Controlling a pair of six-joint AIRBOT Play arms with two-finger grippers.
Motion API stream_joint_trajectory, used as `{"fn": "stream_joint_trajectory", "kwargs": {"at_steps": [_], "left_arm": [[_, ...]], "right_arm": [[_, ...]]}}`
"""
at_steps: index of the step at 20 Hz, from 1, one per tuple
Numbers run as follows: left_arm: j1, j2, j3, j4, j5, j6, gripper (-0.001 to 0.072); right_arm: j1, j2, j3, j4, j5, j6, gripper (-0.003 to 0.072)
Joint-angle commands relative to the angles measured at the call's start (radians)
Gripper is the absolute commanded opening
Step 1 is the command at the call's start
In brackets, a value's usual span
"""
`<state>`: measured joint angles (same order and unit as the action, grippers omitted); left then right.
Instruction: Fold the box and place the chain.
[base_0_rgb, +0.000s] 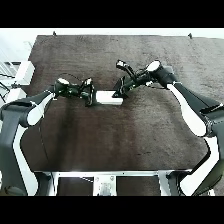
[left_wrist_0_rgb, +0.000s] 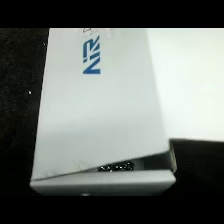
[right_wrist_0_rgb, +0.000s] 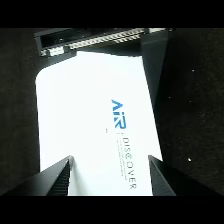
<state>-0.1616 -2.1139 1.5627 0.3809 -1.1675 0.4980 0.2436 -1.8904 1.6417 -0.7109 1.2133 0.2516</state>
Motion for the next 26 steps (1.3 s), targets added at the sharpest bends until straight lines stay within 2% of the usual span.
{"fn": "stream_joint_trajectory", "kwargs": {"at_steps": [1, 5, 9, 13, 21, 23, 26], "left_arm": [[0.000, 0.001, 0.001, 0.000, 0.000, 0.000, 0.0351], [0.000, 0.001, 0.001, 0.000, 0.000, 0.000, 0.0351], [0.000, 0.001, 0.001, 0.000, 0.000, 0.000, 0.0351], [0.000, 0.001, 0.001, 0.000, 0.000, 0.000, 0.0351], [0.000, 0.001, 0.001, 0.000, 0.000, 0.000, 0.0351], [0.000, 0.001, 0.001, 0.000, 0.000, 0.000, 0.0351], [0.000, 0.001, 0.001, 0.000, 0.000, 0.000, 0.0351]], "right_arm": [[0.001, -0.003, 0.000, -0.006, -0.032, -0.003, 0.0555], [0.002, -0.003, 0.001, 0.006, -0.035, -0.003, 0.0555], [-0.001, -0.002, 0.014, 0.108, 0.045, -0.047, 0.0554], [0.009, -0.006, 0.014, 0.058, 0.047, -0.054, 0.0554], [0.019, -0.050, 0.012, 0.036, -0.055, -0.101, 0.0552], [0.019, -0.049, 0.013, 0.037, -0.070, -0.107, 0.0471], [0.017, -0.040, 0.016, 0.040, -0.071, -0.106, 0.0472]]}}
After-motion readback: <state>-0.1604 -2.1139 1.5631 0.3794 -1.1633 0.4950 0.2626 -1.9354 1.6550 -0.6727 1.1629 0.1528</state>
